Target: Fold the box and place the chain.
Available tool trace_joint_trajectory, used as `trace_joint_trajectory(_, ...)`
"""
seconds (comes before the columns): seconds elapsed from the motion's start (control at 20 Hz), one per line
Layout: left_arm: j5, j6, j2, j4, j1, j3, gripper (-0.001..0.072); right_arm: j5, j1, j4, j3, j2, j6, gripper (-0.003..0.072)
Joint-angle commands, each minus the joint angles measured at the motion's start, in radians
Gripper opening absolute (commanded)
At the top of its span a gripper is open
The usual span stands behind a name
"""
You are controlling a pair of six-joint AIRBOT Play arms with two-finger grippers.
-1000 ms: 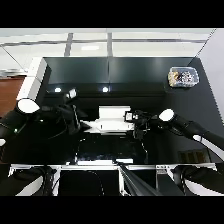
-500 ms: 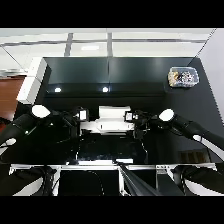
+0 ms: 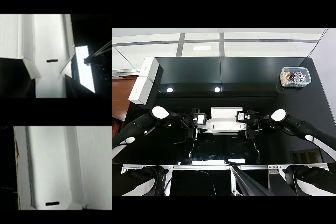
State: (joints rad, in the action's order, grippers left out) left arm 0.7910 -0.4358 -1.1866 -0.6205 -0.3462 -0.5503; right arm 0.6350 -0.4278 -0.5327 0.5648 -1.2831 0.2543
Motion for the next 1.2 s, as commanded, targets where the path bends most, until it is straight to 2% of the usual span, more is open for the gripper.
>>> trace_joint_trajectory(0.0, 0.005, -0.010, -0.014, 0.028, -0.004, 0.001, 0.0331, 0.000, 0.000, 0.000, 0.000, -0.001, 0.000, 0.0016)
trace_joint_trajectory(0.4, 0.007, -0.006, -0.036, 0.167, -0.005, 0.001, 0.0327, 0.000, 0.000, 0.000, 0.000, -0.001, 0.000, 0.0016)
trace_joint_trajectory(0.6, 0.013, -0.003, -0.039, 0.198, -0.045, 0.001, 0.0325, 0.000, 0.000, 0.000, 0.000, -0.001, 0.000, 0.0016)
trace_joint_trajectory(0.65, 0.013, -0.002, -0.043, 0.211, -0.059, 0.001, 0.0252, 0.000, 0.000, 0.000, 0.000, -0.001, 0.000, 0.0016)
trace_joint_trajectory(0.7, 0.007, -0.002, -0.047, 0.220, -0.068, 0.001, 0.0213, 0.000, 0.000, 0.000, 0.000, -0.001, 0.000, 0.0016)
trace_joint_trajectory(0.8, -0.013, -0.002, -0.053, 0.227, -0.078, 0.001, 0.0208, 0.000, 0.000, 0.000, 0.000, -0.001, 0.000, 0.0016)
trace_joint_trajectory(0.85, -0.019, -0.002, -0.058, 0.240, -0.079, 0.001, 0.0159, 0.000, 0.000, 0.000, 0.000, -0.001, 0.000, 0.0016)
trace_joint_trajectory(1.15, -0.026, 0.002, -0.069, 0.271, -0.079, -0.003, 0.0159, 0.000, 0.000, 0.000, 0.000, -0.001, 0.000, 0.0016)
